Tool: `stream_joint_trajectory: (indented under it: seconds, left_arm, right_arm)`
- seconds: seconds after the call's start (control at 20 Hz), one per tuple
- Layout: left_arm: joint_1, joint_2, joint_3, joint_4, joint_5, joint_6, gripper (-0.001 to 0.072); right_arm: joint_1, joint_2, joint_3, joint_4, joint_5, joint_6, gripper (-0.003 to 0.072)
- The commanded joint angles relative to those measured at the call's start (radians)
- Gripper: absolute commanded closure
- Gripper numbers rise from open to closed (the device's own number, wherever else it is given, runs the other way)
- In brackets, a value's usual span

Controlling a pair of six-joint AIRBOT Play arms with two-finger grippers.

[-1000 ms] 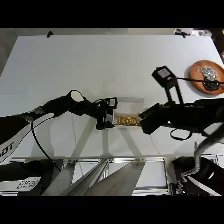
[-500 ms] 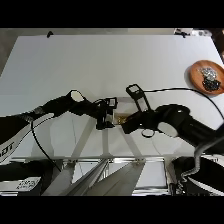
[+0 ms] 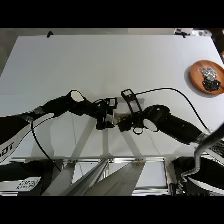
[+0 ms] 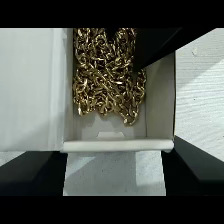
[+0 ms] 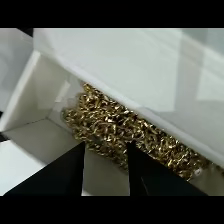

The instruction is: Fold the box and place the chain.

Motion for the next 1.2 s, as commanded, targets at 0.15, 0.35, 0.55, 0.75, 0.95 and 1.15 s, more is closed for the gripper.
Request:
stream_joint_trajectory:
  seconds: [0.15, 0.35, 0.55, 0.75, 0.95, 1.15]
  left_arm:
    - [0.0, 0.001, 0.001, 0.0, 0.0, 0.0, 0.0218]
    - [0.0, 0.001, 0.001, 0.0, 0.0, 0.0, 0.0218]
    - [0.0, 0.001, 0.001, 0.0, 0.0, 0.0, 0.0218]
    - [0.0, 0.001, 0.001, 0.0, 0.001, 0.0, 0.0218]
    - [0.0, 0.001, 0.001, 0.0, 0.0, 0.0, 0.0218]
    - [0.0, 0.001, 0.001, 0.0, 0.0, 0.0, 0.0218]
  right_arm:
    - [-0.049, 0.236, 0.0, -0.061, 0.065, -0.001, 0.039]
    - [-0.182, 0.406, -0.001, -0.236, 0.344, -0.012, 0.0389]
    - [-0.346, 0.451, -0.069, -0.309, 0.34, -0.074, 0.0391]
    - [-0.428, 0.341, -0.169, -0.303, 0.105, -0.135, 0.0391]
    - [-0.427, 0.128, -0.167, -0.264, -0.065, -0.19, 0.039]
    - [-0.427, 0.045, -0.167, -0.153, -0.131, -0.301, 0.039]
